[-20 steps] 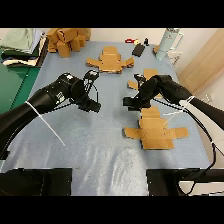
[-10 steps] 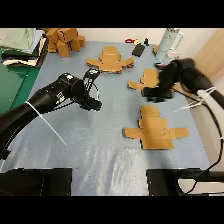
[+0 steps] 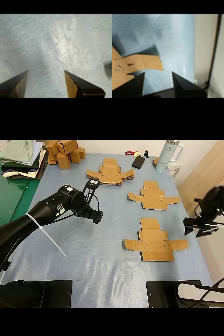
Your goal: Fold the box.
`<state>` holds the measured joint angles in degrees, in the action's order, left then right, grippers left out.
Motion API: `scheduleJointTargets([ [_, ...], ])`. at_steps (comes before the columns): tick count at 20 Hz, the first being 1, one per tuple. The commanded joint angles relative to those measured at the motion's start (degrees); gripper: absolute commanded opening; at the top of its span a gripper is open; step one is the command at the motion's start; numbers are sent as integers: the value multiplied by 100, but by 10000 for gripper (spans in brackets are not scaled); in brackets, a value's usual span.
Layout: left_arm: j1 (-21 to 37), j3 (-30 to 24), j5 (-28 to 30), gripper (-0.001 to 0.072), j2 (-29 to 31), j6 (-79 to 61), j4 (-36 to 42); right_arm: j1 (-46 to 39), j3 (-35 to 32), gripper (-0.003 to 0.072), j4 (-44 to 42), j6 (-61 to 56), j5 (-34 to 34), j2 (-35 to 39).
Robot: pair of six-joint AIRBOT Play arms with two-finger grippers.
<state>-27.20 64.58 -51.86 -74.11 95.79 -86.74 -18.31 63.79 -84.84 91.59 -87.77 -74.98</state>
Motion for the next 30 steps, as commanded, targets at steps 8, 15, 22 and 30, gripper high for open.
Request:
scheduleJointTargets([
  [8,7,2,-505,671,-11,-988,1742,-1512,-815,507,-2575,2361,138,-538],
  [15,15,208,-807,670,-11,-1744,2544,-704,-828,77,-3418,2588,-118,-540],
  [22,61,533,-815,440,-9,-1941,2549,1307,-839,4,-5158,2330,662,-529],
  [30,1285,643,-2367,488,-20,-2194,2863,2367,-876,369,-4288,1779,1591,-544],
])
